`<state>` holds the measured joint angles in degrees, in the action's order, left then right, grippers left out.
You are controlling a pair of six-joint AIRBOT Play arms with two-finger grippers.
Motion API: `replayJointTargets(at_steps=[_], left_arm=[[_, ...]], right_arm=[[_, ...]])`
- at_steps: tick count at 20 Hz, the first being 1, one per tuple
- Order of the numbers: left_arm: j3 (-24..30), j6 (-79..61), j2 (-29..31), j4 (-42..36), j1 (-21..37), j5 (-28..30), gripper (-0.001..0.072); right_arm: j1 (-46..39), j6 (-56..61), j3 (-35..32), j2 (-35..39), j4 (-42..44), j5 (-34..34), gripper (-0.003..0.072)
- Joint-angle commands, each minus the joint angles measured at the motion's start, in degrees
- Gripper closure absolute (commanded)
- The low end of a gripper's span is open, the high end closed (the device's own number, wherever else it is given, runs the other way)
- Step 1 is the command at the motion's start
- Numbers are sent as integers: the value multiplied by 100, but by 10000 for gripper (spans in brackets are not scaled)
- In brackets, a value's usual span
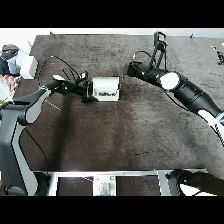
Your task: Fold the box and place the chain.
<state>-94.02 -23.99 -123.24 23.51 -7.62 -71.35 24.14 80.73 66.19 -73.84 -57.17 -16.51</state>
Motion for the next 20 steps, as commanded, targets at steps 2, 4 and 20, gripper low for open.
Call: replayJointTargets(at_steps=[2,4,20], left_arm=[[-2,0,-2,2,4,2,301],[-2,0,-2,2,4,0,301],[-2,0,-2,2,4,0,301]], right_arm=[[546,-17,400,138,-13,125,678],[675,-15,448,138,-120,201,677],[39,-13,433,-590,-734,-1384,389]])
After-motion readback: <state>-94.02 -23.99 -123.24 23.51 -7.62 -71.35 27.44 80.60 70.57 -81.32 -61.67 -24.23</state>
